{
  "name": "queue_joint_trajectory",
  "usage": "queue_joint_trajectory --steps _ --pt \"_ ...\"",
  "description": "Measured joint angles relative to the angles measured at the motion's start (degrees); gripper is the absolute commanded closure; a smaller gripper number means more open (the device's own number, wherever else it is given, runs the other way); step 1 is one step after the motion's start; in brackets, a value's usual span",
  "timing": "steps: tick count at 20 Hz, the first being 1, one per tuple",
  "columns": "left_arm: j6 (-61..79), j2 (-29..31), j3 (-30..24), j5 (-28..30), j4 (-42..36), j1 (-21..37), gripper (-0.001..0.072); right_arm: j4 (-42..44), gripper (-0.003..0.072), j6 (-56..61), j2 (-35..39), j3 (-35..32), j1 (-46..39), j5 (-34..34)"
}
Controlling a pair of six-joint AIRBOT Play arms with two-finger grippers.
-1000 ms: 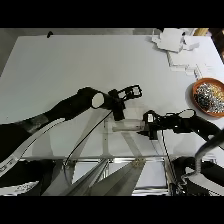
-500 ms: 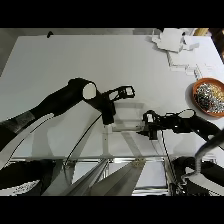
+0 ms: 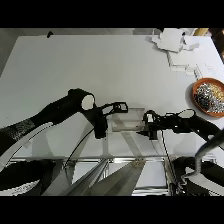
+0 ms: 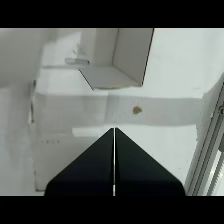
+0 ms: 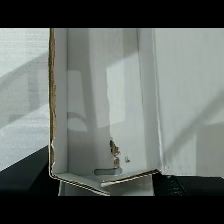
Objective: Fold the box and place the chain.
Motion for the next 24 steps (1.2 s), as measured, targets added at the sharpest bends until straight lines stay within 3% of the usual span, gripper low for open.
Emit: queue_joint_trajectory --steps 2,7,10,11,18,24 --pt "0.0 0.0 -1.4 0.1 0.0 0.8 0.0654 0.0 0.0272 0.0 0.0 0.0 0.0 0.0" --pt "2.5 0.0 -2.7 2.6 -0.2 3.1 0.0375 0.0 0.0272 0.0 0.0 0.0 0.0 0.0" --pt "9.8 0.0 -3.1 5.3 -1.9 4.7 0.0339 0.0 0.0272 0.0 0.0 0.0 0.0 0.0" --pt "13.1 0.0 -3.4 6.5 -2.6 5.0 0.0278 0.0 0.0272 0.0 0.0 0.0 0.0 0.0" --pt "30.1 0.0 -8.5 15.3 -7.8 6.8 0.0275 0.0 0.0272 0.1 0.0 0.0 0.0 0.0" --pt "37.0 0.0 -9.5 17.5 -11.7 7.0 0.0275 0.0 0.0272 0.0 0.0 0.0 0.0 0.0"
